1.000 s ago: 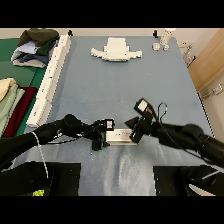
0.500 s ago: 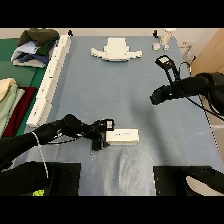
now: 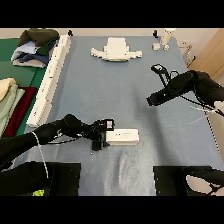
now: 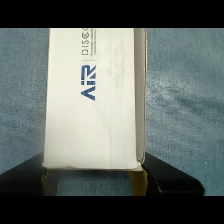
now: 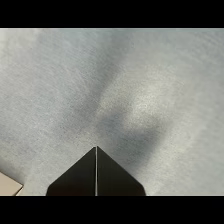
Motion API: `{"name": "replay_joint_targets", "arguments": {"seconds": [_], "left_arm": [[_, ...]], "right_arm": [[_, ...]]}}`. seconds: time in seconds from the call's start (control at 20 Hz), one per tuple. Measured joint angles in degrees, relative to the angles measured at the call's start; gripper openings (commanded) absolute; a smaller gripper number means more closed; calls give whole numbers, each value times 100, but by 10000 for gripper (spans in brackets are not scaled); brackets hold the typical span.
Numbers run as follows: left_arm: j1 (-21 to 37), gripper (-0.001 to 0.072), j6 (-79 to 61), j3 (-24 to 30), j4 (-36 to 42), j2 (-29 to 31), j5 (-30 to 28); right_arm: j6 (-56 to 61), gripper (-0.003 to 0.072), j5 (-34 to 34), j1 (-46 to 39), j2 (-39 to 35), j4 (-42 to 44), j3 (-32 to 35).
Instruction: Fold the box.
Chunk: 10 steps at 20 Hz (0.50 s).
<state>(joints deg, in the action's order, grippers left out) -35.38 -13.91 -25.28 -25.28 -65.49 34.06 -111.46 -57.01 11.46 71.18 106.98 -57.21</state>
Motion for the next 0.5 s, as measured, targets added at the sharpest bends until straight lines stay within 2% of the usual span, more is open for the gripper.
{"name": "replay_joint_targets", "arguments": {"seconds": [0.3, 0.5], "left_arm": [[0, 421, 149, -57, 85, 42, 142], [13, 422, 1353, -332, -254, 387, 103]], "right_arm": [[0, 6, -28, -2, 48, 31, -2], [0, 6, -31, -2, 52, 35, -2]]}}
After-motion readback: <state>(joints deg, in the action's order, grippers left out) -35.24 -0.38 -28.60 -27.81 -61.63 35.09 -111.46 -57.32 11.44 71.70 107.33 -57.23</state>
